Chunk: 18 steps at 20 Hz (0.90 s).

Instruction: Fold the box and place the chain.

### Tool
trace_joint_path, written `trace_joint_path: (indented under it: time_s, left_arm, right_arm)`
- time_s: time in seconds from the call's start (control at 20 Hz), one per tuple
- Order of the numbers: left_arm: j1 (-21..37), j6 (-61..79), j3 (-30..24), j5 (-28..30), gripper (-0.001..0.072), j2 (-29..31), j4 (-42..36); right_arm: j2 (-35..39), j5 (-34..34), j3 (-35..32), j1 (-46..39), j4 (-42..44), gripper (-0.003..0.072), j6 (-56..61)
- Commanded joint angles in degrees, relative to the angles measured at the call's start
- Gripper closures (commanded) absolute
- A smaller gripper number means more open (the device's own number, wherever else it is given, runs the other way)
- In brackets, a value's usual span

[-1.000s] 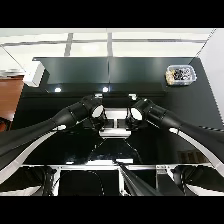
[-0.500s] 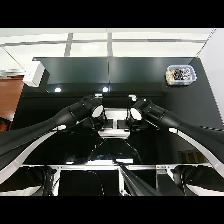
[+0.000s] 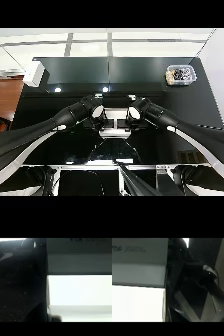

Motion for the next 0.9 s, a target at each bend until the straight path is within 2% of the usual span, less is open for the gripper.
trace_joint_path:
  time_s: [0.0,0.1,0.15,0.2,0.55,0.65,0.85]
  left_arm:
    - [0.04,0.07,0.0,-0.15,0.0683,0.0,0.22]
    - [0.04,0.07,0.0,-0.11,0.0683,0.0,0.22]
    - [0.04,0.07,0.0,-0.07,0.0683,0.0,0.22]
    - [0.04,0.07,0.0,-0.09,0.0683,0.0,0.22]
    - [0.04,0.07,0.0,-0.11,0.0683,0.0,0.22]
    - [0.04,0.07,0.0,-0.13,0.0683,0.0,0.22]
    - [0.04,0.07,0.0,-0.09,0.0683,0.0,0.22]
  right_arm:
    - [-0.66,0.87,0.35,0.35,-0.52,0.0556,0.98]
    - [-0.9,0.74,0.35,0.79,-1.27,0.056,0.98]
    - [-0.9,0.76,0.35,1.05,-1.66,0.0642,0.98]
    - [-0.9,0.76,0.39,1.16,-2.05,0.0672,1.01]
    - [-0.59,1.01,0.46,1.11,-2.03,0.0666,1.16]
    - [-0.39,1.2,0.46,1.11,-2.03,0.0409,1.14]
    - [2.84,2.01,0.46,0.96,-3.67,0.0412,-1.88]
